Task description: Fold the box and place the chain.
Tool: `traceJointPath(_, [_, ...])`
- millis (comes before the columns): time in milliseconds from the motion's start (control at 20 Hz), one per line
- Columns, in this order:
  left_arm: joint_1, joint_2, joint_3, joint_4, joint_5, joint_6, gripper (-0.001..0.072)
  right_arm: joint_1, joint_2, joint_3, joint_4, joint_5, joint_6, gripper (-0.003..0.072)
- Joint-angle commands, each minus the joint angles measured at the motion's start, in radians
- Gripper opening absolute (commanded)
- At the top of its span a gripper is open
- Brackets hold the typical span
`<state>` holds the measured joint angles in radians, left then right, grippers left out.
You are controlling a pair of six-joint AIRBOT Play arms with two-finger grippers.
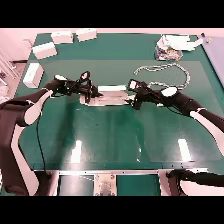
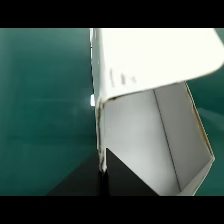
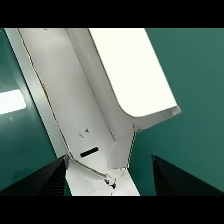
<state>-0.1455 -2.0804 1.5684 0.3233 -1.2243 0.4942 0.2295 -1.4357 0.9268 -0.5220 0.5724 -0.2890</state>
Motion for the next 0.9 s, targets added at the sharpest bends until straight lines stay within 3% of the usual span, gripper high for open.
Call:
traceJointPath(0, [0.0, -0.001, -0.001, 0.006, 0.0, 0.0, 0.0021, -0.031, -0.043, 0.024, 0.111, 0.111, -0.111, 0.0621])
traceJointPath(350, [0.0, -0.001, -0.001, 0.014, 0.0, 0.0, 0.0021, -0.09, -0.1, 0.05, 0.132, 0.223, -0.168, 0.0622])
traceJointPath(850, [0.0, -0.001, -0.001, 0.014, -0.007, 0.001, 0.0021, -0.119, -0.264, 0.219, 0.135, 0.425, -0.169, 0.0636])
